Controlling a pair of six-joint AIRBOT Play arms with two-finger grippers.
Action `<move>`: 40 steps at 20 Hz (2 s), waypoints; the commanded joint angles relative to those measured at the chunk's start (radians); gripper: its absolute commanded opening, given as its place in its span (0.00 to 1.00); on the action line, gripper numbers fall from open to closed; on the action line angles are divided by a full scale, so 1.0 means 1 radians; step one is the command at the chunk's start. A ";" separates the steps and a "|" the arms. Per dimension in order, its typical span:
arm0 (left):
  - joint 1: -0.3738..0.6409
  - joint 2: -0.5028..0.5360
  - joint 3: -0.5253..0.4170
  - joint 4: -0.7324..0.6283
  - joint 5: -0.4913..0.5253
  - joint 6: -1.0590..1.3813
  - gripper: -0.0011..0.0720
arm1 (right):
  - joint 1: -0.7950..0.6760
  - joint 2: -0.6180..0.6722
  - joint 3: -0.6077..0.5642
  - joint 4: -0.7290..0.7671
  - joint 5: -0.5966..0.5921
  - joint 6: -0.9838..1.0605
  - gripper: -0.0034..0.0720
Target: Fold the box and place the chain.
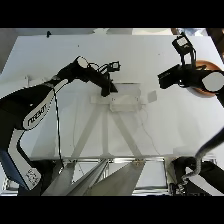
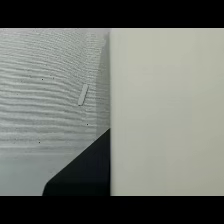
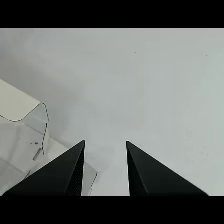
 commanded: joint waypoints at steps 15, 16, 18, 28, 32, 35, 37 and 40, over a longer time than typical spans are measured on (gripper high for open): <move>-0.001 0.000 0.000 0.103 -0.045 -0.007 0.03 | 0.000 0.013 0.011 0.128 0.020 -0.193 0.83; -0.001 -0.001 0.000 0.103 -0.045 -0.007 0.03 | 0.000 0.026 0.018 0.168 0.043 -0.250 0.83; -0.001 -0.001 0.000 0.103 -0.045 -0.007 0.03 | 0.000 0.068 0.022 0.246 0.130 -0.433 0.83; -0.001 0.000 0.000 0.103 -0.044 -0.007 0.03 | 0.000 0.146 0.022 0.319 0.686 -0.677 0.83; -0.001 -0.001 0.000 0.103 -0.044 -0.007 0.03 | 0.000 0.138 0.019 0.320 0.620 -0.691 0.83; -0.001 -0.001 0.000 0.103 -0.044 -0.007 0.03 | 0.000 0.119 -0.057 0.292 0.439 -0.793 0.83; -0.001 -0.001 0.000 0.103 -0.044 -0.007 0.03 | 0.000 0.117 -0.174 0.301 0.312 -0.883 0.83; -0.001 -0.001 0.000 0.103 -0.045 -0.007 0.03 | 0.000 0.079 -0.325 0.407 0.284 -1.145 0.83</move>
